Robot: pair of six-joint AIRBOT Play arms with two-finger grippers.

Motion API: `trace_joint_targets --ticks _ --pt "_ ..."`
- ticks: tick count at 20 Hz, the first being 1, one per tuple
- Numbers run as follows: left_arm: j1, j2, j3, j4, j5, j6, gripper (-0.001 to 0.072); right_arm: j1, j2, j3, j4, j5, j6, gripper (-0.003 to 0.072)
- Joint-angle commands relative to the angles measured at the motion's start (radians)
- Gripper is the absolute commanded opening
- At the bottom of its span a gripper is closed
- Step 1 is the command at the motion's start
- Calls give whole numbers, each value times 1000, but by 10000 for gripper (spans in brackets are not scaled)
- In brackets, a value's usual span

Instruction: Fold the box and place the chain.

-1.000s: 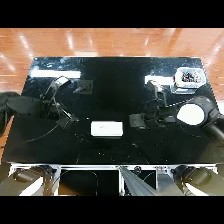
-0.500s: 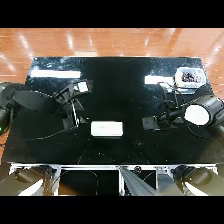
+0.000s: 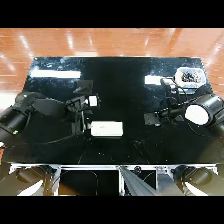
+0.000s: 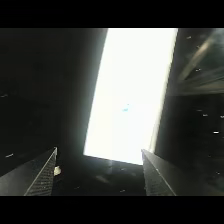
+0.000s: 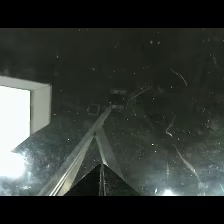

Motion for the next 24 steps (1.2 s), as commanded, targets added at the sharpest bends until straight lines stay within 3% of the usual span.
trace_joint_targets --ticks 1,7,24 --pt "-28 -14 -71 -45 -9 48 621 0 1 1 -12 -16 1 36" --pt "-31 -23 -80 -53 -90 148 610 0 0 1 -12 -26 1 36" --pt "-29 -118 -80 -50 -136 193 610 0 0 0 -13 -29 1 36"
